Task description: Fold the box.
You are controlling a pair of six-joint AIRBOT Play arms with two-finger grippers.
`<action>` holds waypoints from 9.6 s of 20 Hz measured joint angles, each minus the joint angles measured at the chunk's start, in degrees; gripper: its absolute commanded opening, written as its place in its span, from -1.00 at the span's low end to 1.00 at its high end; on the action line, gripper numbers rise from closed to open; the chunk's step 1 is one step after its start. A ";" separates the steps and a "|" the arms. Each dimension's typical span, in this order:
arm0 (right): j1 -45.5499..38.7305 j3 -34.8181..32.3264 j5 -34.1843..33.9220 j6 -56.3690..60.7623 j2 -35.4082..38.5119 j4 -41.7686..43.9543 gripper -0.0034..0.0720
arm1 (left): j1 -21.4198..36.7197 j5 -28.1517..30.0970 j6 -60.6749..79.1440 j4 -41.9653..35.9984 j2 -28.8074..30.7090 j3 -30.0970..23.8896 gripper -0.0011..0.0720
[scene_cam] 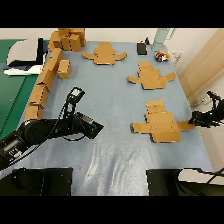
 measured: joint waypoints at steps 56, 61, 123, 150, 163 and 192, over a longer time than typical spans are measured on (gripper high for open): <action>60.94 -32.92 25.09 -0.44 33.18 28.85 -0.91 | 31.08 -32.81 10.60 -21.44 -35.95 14.84 0.56; 61.20 -33.00 26.01 -0.37 33.24 28.04 -0.91 | 31.15 -32.83 22.49 -33.70 -41.46 15.43 0.56; 41.42 -26.71 30.97 25.53 29.05 19.96 -0.18 | 19.78 -63.80 45.59 -45.18 -59.19 36.00 -0.93; 41.40 -26.71 31.19 22.53 28.98 19.23 -0.18 | 12.15 -52.70 42.42 -40.11 -61.31 33.24 -0.93; 41.42 -26.71 31.58 21.97 28.98 19.17 -0.18 | 7.91 -29.73 58.60 -37.57 -47.36 27.89 -0.93; 41.40 -26.71 32.50 21.92 28.15 18.97 -0.18 | 5.99 -25.33 78.93 -40.57 -41.22 15.76 -0.93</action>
